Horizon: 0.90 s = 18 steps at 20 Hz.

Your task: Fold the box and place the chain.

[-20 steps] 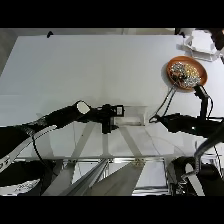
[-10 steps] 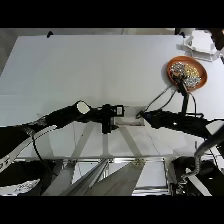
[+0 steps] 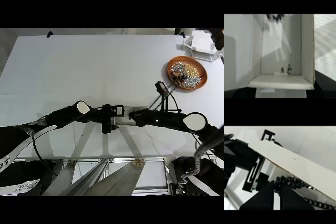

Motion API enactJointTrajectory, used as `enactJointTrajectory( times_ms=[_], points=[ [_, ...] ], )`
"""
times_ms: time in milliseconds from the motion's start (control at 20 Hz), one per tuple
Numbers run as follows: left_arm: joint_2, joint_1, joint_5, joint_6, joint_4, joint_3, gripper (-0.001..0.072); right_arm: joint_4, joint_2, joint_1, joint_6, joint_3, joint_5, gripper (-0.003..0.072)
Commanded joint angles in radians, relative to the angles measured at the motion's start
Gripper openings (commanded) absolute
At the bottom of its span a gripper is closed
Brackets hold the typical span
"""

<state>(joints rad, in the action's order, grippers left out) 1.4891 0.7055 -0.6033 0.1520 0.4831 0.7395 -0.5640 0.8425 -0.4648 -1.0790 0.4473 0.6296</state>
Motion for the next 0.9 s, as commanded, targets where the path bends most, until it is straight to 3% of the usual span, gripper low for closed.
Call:
enactJointTrajectory(
  times_ms=[0,300,650,850],
  points=[
    [-0.001,0.0,0.0,0.0,0.0,0.0,0.0205,-0.051,0.077,-0.052,0.008,0.051,-0.01,0.0019],
    [-0.001,0.0,0.0,0.0,0.0,0.0,0.0205,-0.151,0.123,-0.109,-0.047,0.052,-0.03,0.002],
    [-0.001,0.0,0.0,0.0,0.0,0.0,0.0205,-0.153,0.185,-0.151,-0.047,0.053,-0.073,0.0021],
    [-0.001,0.0,0.0,0.0,0.0,0.0,0.0205,-0.155,0.184,-0.158,-0.047,0.053,-0.07,0.0087]
  ],
)
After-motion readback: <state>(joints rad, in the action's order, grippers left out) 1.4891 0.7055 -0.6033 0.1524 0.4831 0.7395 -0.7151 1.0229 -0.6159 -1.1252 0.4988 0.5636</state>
